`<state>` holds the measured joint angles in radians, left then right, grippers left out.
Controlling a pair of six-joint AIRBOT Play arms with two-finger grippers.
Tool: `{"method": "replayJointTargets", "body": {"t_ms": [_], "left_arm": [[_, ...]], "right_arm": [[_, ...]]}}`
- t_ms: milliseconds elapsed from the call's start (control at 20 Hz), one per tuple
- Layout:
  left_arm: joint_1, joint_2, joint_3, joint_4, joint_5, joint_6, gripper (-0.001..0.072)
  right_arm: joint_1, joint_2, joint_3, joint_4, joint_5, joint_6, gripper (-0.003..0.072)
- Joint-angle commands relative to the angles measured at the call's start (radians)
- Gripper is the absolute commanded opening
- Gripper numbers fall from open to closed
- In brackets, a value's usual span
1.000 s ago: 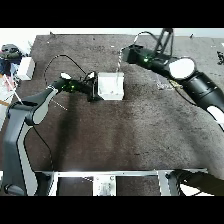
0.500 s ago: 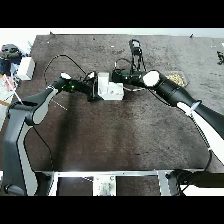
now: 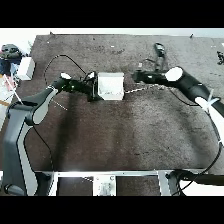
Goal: Fold the box and place the chain.
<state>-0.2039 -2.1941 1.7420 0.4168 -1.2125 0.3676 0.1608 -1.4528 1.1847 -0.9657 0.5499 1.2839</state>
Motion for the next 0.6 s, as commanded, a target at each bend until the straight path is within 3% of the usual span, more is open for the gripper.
{"method": "replayJointTargets", "body": {"t_ms": [0, 250, 500, 550], "left_arm": [[0.0, 0.0, 0.001, 0.0, 0.0, 0.0, 0.0408], [0.0, 0.0, 0.001, 0.0, 0.0, 0.0, 0.0408], [0.0, 0.0, 0.001, 0.0, 0.0, 0.0, 0.0407], [0.0, 0.0, 0.001, 0.0, 0.0, 0.0, 0.0407]], "right_arm": [[-0.181, 0.005, -0.091, -0.018, 0.005, 0.076, 0.041], [-0.258, -0.12, -0.127, 0.061, -0.169, 0.101, 0.041], [-0.241, -0.287, 0.015, 0.114, -0.188, 0.097, 0.0399], [-0.239, -0.311, 0.037, 0.119, -0.187, 0.098, 0.0246]]}}
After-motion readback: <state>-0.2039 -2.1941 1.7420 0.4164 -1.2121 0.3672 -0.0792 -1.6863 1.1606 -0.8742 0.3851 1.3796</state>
